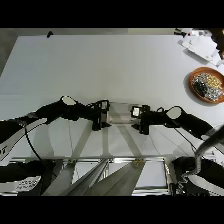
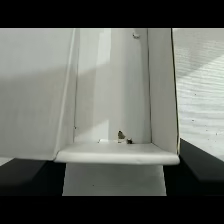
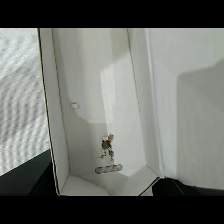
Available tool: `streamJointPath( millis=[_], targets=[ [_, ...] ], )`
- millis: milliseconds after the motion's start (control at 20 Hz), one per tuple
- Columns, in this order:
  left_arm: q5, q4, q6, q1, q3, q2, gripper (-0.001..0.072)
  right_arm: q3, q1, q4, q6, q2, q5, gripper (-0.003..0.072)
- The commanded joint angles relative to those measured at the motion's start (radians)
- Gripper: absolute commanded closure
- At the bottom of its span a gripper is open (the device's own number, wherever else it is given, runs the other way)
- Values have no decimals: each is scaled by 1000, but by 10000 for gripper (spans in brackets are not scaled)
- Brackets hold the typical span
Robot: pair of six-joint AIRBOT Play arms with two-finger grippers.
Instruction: Fold the box and place the chain.
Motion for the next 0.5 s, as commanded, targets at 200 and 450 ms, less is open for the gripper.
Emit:
streamJointPath(
  millis=[200, 450],
  targets=[
    [1, 0, 0, -1, 0, -1, 384, 1, 0, -55, 52, 87, 13, -13],
    [2, 0, 0, -1, 0, -1, 384, 1, 0, -336, 308, 263, 77, -4]
  ],
)
